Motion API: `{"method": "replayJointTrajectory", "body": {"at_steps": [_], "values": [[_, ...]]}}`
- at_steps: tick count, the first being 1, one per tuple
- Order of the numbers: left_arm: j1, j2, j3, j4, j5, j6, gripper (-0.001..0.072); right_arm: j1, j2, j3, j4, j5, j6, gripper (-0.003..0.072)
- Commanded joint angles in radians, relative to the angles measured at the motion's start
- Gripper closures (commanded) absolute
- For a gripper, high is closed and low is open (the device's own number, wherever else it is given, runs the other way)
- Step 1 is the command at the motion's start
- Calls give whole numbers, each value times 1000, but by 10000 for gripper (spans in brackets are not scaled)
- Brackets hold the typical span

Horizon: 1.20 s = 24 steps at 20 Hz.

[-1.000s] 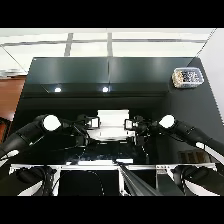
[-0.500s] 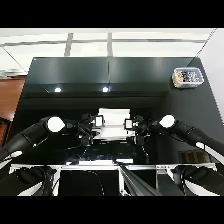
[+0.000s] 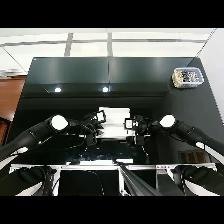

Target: Fold the box and place the chain.

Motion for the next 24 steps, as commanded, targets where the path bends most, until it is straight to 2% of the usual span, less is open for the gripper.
{"method": "replayJointTrajectory", "body": {"at_steps": [1,3,4,5,6,7,8,9,10,11,12,13,16,19,20,22,24], "values": [[-1,-6,1,0,-18,2,493,1,-1,0,0,2,1,456],[-1,-6,1,0,-17,2,505,1,-1,0,0,2,1,456],[-1,-6,1,0,-18,2,585,1,-1,0,0,2,1,456],[-4,-6,1,0,-18,0,481,1,-1,0,0,2,1,456],[-10,-6,1,0,-14,0,302,1,-1,0,0,2,1,456],[-12,-6,2,0,-19,-2,291,1,-1,0,0,2,1,456],[-11,-6,6,10,-40,-1,521,1,-1,0,0,2,1,456],[-12,-5,6,21,-43,-2,490,1,-1,0,0,2,1,456],[-11,-5,6,21,-43,-5,300,1,-1,0,0,2,1,456],[-8,-1,11,38,-50,-36,417,1,-1,0,0,2,1,456],[-1,8,28,101,-91,-79,619,1,-1,0,0,2,1,456],[14,26,54,182,-159,-189,683,1,-1,0,0,2,1,456],[85,122,98,420,-317,-616,685,1,-1,0,1,2,1,456],[196,257,86,755,-380,-1041,684,1,-1,0,1,2,1,456],[248,290,74,808,-381,-1160,684,1,-1,0,0,2,1,456],[382,332,43,778,-377,-1296,683,1,-1,0,1,2,1,456],[529,323,7,592,-394,-1339,683,1,-1,0,1,2,1,456]]}}
